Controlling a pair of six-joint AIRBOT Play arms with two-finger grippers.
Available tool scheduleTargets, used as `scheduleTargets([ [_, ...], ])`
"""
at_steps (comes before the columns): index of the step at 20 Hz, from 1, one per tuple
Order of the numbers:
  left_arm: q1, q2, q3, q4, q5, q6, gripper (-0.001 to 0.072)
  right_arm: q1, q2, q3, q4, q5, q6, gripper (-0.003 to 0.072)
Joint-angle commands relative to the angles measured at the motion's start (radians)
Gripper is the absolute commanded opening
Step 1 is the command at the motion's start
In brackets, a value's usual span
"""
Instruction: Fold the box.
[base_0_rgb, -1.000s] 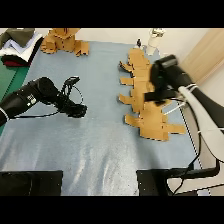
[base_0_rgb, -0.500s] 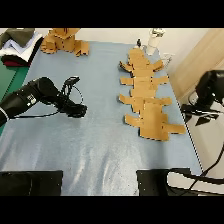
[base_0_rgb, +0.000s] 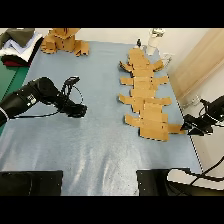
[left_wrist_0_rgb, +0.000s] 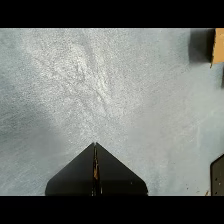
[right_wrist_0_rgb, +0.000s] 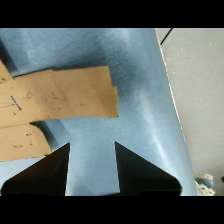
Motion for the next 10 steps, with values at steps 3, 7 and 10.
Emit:
scheduleTargets([
  [3, 0.000, 0.000, 0.000, 0.000, 0.000, 0.000, 0.0012, -0.058, -0.037, -0.017, 0.053, 0.123, -0.098, 0.0448],
  [7, 0.000, 0.000, 0.000, 0.000, 0.000, 0.000, 0.0013, -0.058, -0.043, -0.017, 0.053, 0.167, -0.117, 0.0448],
  [10, 0.000, 0.000, 0.000, 0.000, 0.000, 0.000, 0.0013, -0.058, -0.068, -0.017, 0.117, 0.145, -0.172, 0.0440],
])
